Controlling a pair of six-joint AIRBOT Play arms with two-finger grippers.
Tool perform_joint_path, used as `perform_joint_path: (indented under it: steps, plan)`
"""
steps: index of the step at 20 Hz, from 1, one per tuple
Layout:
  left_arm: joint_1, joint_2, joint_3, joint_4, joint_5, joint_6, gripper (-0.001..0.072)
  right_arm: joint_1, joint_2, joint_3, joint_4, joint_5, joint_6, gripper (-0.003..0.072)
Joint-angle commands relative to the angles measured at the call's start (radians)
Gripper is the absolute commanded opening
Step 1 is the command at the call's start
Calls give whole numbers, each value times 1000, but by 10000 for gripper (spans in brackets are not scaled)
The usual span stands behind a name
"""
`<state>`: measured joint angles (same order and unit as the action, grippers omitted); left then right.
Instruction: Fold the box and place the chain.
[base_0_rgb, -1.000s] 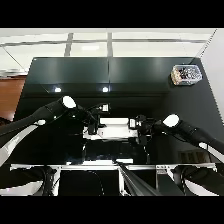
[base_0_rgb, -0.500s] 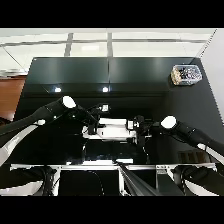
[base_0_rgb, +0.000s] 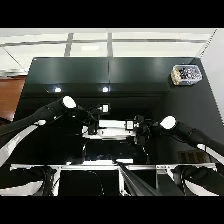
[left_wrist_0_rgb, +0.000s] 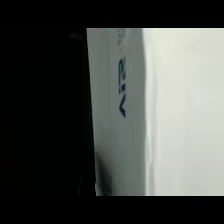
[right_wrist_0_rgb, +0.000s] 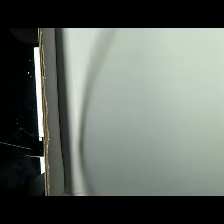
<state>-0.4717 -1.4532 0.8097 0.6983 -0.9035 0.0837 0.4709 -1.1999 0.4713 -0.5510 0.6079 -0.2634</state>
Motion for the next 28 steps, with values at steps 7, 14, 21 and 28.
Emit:
perform_joint_path:
  steps: [7,14,21,28]
  plan:
    - [63,192,33,133,-14,-367,720,1,0,-1,-2,5,1,437]
    - [213,303,21,165,-481,-773,67,1,0,-1,-7,16,-5,233]
    - [76,303,-218,-183,-247,-759,25,1,0,-1,-6,5,-3,233]
    - [44,306,-201,-446,63,-524,25,1,0,-1,-6,6,-3,233]
